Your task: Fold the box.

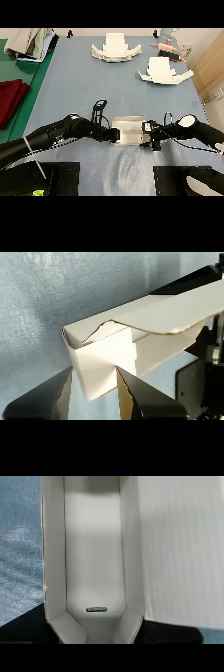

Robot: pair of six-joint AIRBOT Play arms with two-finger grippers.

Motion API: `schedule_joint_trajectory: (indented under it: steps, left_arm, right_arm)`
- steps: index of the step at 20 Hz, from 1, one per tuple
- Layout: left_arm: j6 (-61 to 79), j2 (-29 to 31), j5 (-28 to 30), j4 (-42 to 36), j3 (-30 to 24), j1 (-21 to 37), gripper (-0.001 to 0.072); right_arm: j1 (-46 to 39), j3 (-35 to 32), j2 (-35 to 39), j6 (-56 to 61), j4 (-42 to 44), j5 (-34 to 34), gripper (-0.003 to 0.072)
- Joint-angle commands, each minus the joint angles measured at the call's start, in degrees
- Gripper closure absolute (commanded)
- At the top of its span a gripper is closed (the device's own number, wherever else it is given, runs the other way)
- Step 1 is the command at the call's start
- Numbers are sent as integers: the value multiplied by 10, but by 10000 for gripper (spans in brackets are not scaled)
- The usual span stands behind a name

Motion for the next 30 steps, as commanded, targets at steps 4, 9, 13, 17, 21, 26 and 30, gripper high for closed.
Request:
schedule_joint_trajectory:
  steps: [4, 9, 13, 17, 21, 26, 30]
  left_arm:
    - [-137, -70, -85, 145, 78, -24, 350]
    - [-183, -78, -96, 158, 98, -30, 357]
    - [-233, -110, -136, 195, 122, -59, 357]
    - [-299, -147, -200, 272, 176, -95, 357]
    - [-302, -191, -238, 285, 220, -112, 357]
    - [-313, -219, -275, 284, 238, -116, 429]
    - [-318, -220, -274, 284, 240, -117, 495]
  right_arm:
    - [0, 0, 0, 0, 0, 0, 151]
    - [0, 0, 0, 0, 0, 0, 150]
    - [0, 0, 0, 0, 0, 0, 150]
    - [0, 0, 0, 0, 0, 0, 150]
    - [0, 0, 0, 0, 0, 0, 150]
    - [0, 0, 0, 0, 0, 0, 150]
    - [0, 0, 0, 0, 0, 0, 150]
